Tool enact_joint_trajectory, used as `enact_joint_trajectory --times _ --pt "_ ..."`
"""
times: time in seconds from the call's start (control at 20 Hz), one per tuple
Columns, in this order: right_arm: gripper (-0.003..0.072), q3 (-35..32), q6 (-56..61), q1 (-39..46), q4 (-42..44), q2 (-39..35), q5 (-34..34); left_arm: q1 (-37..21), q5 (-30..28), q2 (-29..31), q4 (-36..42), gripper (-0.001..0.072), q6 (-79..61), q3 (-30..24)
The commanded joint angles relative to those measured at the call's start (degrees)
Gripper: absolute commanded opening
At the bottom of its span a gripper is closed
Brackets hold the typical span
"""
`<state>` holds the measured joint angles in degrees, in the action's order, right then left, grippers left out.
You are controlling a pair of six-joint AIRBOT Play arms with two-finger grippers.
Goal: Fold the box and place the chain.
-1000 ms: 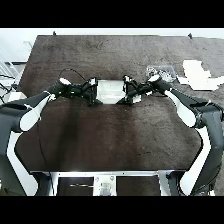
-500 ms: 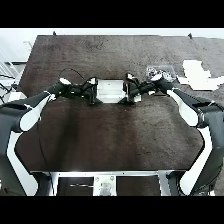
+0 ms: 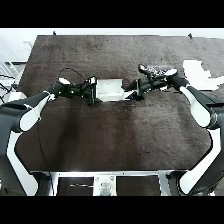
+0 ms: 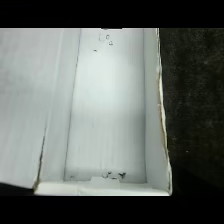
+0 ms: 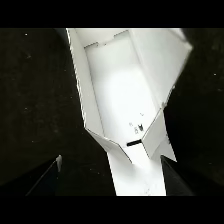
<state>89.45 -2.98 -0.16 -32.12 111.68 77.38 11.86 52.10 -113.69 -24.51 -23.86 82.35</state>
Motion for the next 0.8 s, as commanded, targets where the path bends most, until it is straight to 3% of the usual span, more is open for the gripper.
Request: enact_joint_trajectory --times 0.0,0.1,0.15,0.25,0.35,0.4,0.6,0.75 --pt "0.0720 0.1 3.4 1.2 0.5 -2.8 3.0 0.0 0.9 0.0 -0.6 0.0419 -0.2 0.0" --pt "0.0715 0.0 3.5 1.1 4.8 -3.7 5.1 0.0 0.9 0.0 -0.8 0.0419 -0.2 0.0" --pt "0.0595 0.1 3.5 0.9 7.5 -3.8 6.1 0.0 0.9 0.0 -0.8 0.0419 -0.2 0.0" --pt "0.0285 0.0 3.5 -0.5 9.5 -3.8 6.2 0.0 1.0 0.0 -0.8 0.0419 -0.1 0.0" --pt "0.0192 0.0 3.5 -3.1 9.6 -3.8 5.9 0.0 1.5 0.0 -0.8 0.0419 -0.1 0.0" --pt "0.0153 0.0 3.6 -4.4 9.6 -3.8 4.5 0.0 1.5 0.0 -0.8 0.0419 -0.1 0.0" --pt "0.0127 0.1 6.1 -7.4 9.7 -3.8 -6.2 0.0 2.2 0.0 -1.3 0.0419 -0.1 0.0" --pt "0.0077 0.1 7.0 -7.5 9.7 -3.8 -9.3 0.0 2.2 0.0 -1.4 0.0419 -0.1 0.0"
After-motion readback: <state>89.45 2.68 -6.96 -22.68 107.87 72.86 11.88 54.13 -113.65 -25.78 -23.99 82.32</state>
